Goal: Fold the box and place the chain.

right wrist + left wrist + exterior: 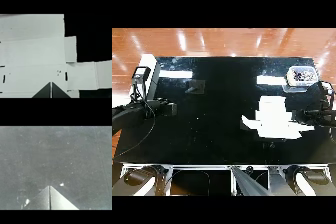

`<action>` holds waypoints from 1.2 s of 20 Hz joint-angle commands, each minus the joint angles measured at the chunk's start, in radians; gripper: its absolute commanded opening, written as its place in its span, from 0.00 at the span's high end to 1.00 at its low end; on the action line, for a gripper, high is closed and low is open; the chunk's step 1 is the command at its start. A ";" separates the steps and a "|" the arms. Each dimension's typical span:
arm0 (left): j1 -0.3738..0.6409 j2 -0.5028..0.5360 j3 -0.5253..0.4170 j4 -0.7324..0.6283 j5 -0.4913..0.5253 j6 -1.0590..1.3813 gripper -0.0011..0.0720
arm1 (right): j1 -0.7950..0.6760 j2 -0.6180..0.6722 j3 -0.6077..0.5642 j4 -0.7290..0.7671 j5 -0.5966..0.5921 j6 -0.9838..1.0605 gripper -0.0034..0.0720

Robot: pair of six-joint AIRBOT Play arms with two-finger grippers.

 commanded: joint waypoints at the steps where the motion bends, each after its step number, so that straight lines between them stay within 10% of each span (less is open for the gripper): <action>1: -0.001 0.000 0.000 -0.001 -0.001 0.000 0.96 | 0.001 0.000 0.000 0.000 0.000 0.000 0.92; 24: -0.001 -0.019 0.000 -0.011 0.000 0.000 0.96 | 0.001 0.000 0.000 0.007 -0.109 0.000 0.92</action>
